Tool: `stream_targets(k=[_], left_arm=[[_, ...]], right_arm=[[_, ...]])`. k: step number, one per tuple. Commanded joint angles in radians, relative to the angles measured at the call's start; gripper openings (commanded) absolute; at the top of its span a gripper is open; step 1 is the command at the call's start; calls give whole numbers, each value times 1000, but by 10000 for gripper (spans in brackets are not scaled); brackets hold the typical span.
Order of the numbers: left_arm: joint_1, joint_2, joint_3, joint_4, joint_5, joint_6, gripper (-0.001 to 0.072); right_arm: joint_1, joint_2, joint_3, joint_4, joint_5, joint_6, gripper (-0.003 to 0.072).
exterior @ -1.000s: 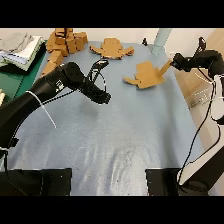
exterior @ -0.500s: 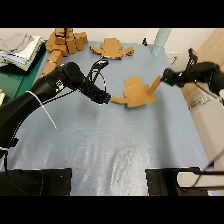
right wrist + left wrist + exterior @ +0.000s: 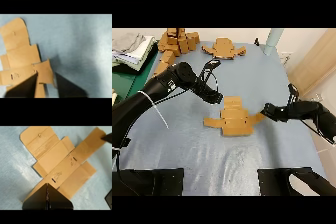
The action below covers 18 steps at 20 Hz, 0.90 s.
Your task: Fold the box.
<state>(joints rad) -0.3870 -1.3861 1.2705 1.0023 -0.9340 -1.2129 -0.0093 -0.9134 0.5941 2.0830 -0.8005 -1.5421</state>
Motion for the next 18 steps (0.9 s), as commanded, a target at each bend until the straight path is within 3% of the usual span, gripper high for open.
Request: stream_targets(k=[1, 8, 14, 16, 18], left_arm=[[0, 0, 0, 0, 0, 0, 15], [0, 0, 0, 0, 0, 0, 15], [0, 0, 0, 0, 0, 0, 15], [0, 0, 0, 0, 0, 0, 15], [0, 0, 0, -8, 0, 0, 15]], right_arm=[[6, 32, -45, -74, -53, 27, 438], [-120, -95, 82, -163, -144, -72, 436], [-124, -336, 203, 77, -297, -363, 433], [-121, -397, 226, 136, -332, -438, 343], [-113, -423, 231, 149, -346, -476, 343]])
